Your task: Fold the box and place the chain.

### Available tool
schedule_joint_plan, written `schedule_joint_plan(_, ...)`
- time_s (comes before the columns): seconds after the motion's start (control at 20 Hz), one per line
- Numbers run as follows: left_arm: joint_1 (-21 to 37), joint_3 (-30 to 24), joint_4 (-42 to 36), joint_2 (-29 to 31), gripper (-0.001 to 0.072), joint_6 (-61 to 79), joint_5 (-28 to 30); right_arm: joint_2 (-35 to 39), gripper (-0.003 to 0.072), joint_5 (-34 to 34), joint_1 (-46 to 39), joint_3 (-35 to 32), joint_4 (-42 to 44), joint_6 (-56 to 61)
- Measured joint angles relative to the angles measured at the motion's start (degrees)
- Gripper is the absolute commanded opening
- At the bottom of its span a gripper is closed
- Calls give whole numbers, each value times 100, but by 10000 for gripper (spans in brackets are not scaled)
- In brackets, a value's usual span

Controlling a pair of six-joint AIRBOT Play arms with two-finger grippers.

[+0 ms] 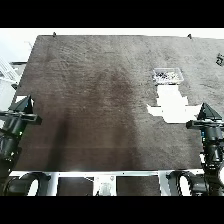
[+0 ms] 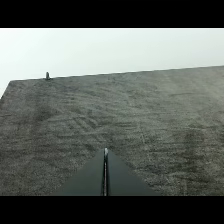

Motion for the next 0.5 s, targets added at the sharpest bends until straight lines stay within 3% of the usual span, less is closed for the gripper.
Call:
schedule_joint_plan(0.3, 0, 0, 0, 0, 23, 0, 0, 0, 18, 0, 0, 0, -2, 0)
schedule_joint_plan(0.35, 0, 0, 0, 0, 23, 0, 0, 0, 141, 0, 0, 15, -2, 0)
schedule_joint_plan(0.4, 0, 0, 0, 0, 23, 0, 0, 0, 334, 2, 0, 57, -4, 2)
schedule_joint_plan(0.5, 0, 0, -2, 0, 23, 0, 0, -33, 375, 13, 0, 212, -66, -26)
